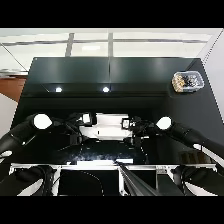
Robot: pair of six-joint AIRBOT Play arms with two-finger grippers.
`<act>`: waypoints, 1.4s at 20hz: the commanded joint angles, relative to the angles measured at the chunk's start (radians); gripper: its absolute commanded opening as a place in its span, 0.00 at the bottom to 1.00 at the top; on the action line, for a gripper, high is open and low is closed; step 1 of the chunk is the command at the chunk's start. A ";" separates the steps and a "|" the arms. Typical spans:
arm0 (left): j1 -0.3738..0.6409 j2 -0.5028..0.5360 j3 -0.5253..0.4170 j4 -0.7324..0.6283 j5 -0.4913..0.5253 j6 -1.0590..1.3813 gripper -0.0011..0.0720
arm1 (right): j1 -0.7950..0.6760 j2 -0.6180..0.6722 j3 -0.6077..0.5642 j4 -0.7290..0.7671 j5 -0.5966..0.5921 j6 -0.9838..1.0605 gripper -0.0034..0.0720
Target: Fold the box and place the chain.
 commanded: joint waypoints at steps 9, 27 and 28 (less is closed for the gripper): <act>-0.087 -0.074 -0.001 -0.143 0.086 0.061 0.43 | 0.001 -0.001 0.000 0.000 0.001 0.000 0.69; -0.088 -0.074 0.004 -0.012 0.097 0.063 0.67 | 0.001 -0.001 0.000 0.000 0.001 0.000 0.69; -0.088 -0.074 0.004 -0.012 0.115 0.067 0.67 | 0.001 -0.001 0.000 0.000 0.001 0.000 0.69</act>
